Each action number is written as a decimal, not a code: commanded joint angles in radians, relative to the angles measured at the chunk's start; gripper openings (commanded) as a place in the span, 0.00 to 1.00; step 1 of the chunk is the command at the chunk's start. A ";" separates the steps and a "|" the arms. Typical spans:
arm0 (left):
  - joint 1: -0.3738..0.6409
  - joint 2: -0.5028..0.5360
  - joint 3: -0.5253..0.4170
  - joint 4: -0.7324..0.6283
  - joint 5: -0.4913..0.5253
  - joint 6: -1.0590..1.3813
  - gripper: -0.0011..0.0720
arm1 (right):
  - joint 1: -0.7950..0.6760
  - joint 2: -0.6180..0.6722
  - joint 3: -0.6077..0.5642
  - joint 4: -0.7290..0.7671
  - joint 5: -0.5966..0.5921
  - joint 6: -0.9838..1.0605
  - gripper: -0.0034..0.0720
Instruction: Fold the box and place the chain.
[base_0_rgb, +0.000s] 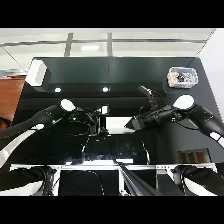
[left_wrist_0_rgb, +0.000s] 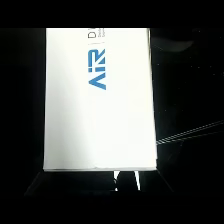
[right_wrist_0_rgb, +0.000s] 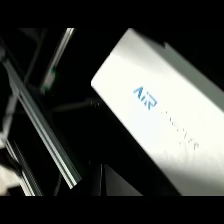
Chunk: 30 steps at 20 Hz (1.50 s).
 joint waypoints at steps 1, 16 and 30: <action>0.000 0.000 0.001 0.000 0.000 0.000 0.51 | 0.023 -0.050 -0.022 0.106 -0.096 0.018 0.06; 0.000 0.000 0.001 0.000 0.000 0.000 0.51 | 0.002 -0.095 -0.010 -0.065 -0.082 0.021 0.06; 0.002 0.170 0.033 0.041 -0.035 -0.112 1.00 | -0.441 0.371 0.124 -0.495 0.322 0.260 0.06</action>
